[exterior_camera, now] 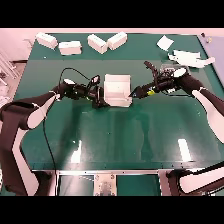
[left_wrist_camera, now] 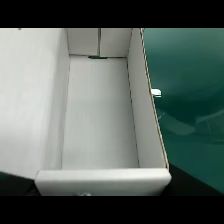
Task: Fold the box and place the chain.
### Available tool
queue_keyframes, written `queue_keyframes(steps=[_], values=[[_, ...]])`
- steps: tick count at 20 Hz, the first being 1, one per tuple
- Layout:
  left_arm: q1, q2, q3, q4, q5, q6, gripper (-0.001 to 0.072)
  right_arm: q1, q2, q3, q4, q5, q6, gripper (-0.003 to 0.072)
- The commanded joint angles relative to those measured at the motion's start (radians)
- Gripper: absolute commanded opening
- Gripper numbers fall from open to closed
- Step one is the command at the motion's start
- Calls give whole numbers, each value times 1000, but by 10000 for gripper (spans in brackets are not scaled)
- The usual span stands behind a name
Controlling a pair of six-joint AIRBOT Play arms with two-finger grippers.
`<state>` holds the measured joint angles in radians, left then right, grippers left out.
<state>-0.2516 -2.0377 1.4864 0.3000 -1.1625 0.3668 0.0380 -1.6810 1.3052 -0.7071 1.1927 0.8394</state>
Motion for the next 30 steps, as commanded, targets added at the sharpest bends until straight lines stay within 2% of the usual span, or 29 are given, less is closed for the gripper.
queue_keyframes(steps=[1,7,9,11,16,20,27,30], values=[[0,0,0,0,-3,0,534,16,0,26,-53,-27,40,413],[-2,0,0,0,-6,0,534,40,0,38,-74,-53,115,448],[-2,0,0,0,-8,0,534,57,0,38,-137,-75,174,455],[-2,0,0,0,-8,-1,534,68,0,38,-197,-78,239,504],[-2,0,0,0,-8,-1,534,93,0,39,-200,-83,283,504],[-2,0,0,0,-10,-5,534,131,0,39,-200,-141,312,503],[-2,0,0,0,-8,-19,534,151,0,39,-218,-146,366,504],[-2,0,0,-1,-8,-19,534,153,0,39,-277,-145,421,510]])
